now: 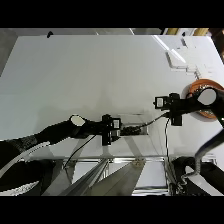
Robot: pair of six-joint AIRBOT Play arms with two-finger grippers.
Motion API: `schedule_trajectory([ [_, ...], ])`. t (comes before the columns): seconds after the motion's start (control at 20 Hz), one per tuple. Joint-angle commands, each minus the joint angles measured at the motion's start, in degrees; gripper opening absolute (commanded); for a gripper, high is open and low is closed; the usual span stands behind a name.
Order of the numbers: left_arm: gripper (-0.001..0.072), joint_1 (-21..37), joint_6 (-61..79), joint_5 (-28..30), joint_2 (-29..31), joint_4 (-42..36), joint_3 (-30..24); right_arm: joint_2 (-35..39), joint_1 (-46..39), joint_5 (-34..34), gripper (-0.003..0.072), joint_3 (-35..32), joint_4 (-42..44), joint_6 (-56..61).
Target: Fold the box and place the chain.
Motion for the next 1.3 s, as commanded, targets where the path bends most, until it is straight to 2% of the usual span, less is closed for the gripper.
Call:
schedule_trajectory([
  [0.0, 0.0273, 0.0, 0.0, 0.0, 0.0, 0.0, 0.0, -6.4, -0.4, -1.5, 0.0218, -0.5, -0.8, -6.8],
  [0.35, 0.0273, 0.0, 0.0, 0.0, 0.0, 0.0, 0.0, -9.9, -0.5, -7.1, 0.0216, -1.5, -1.4, -8.9],
  [0.5, 0.0273, 0.0, 0.0, 0.0, 0.0, 0.0, 0.0, -11.7, -0.4, -6.7, 0.0216, -1.6, -1.4, -8.9],
  [0.55, 0.0273, 0.0, 0.0, 0.0, 0.0, 0.0, 0.0, -12.0, -0.4, -6.1, 0.0199, -1.6, -1.4, -8.9],
  [0.6, 0.0273, 0.0, 0.0, 0.0, 0.0, 0.0, 0.0, -12.1, -0.4, -5.4, 0.0132, -1.6, -1.6, -8.9],
  [0.65, 0.0273, 0.0, 0.0, 0.0, 0.0, 0.0, 0.0, -12.0, -0.5, -4.9, 0.0102, -1.6, -1.7, -8.9],
  [0.7, 0.0273, 0.0, 0.0, 0.0, 0.0, 0.0, 0.0, -12.0, -0.5, -4.3, 0.0096, -1.6, -1.7, -8.8],
  [0.75, 0.0273, 0.0, 0.0, 0.0, 0.0, 0.0, 0.0, -12.0, -0.5, -3.5, 0.0043, -1.6, -1.7, -8.8],
  [0.85, 0.0273, 0.0, 0.0, 0.0, 0.0, 0.0, 0.0, -11.5, -0.4, -1.3, 0.0019, -1.6, -1.7, -8.3],
  [1.0, 0.0273, 0.0, 0.0, 0.0, 0.0, 0.0, 0.0, -7.0, -0.4, 0.7, 0.0019, -1.6, -1.2, -3.8],
  [1.25, 0.0273, 0.0, 0.0, 0.0, 0.0, 0.0, 0.0, 5.5, -0.4, 6.9, 0.0019, -1.6, 16.7, -1.1],
])
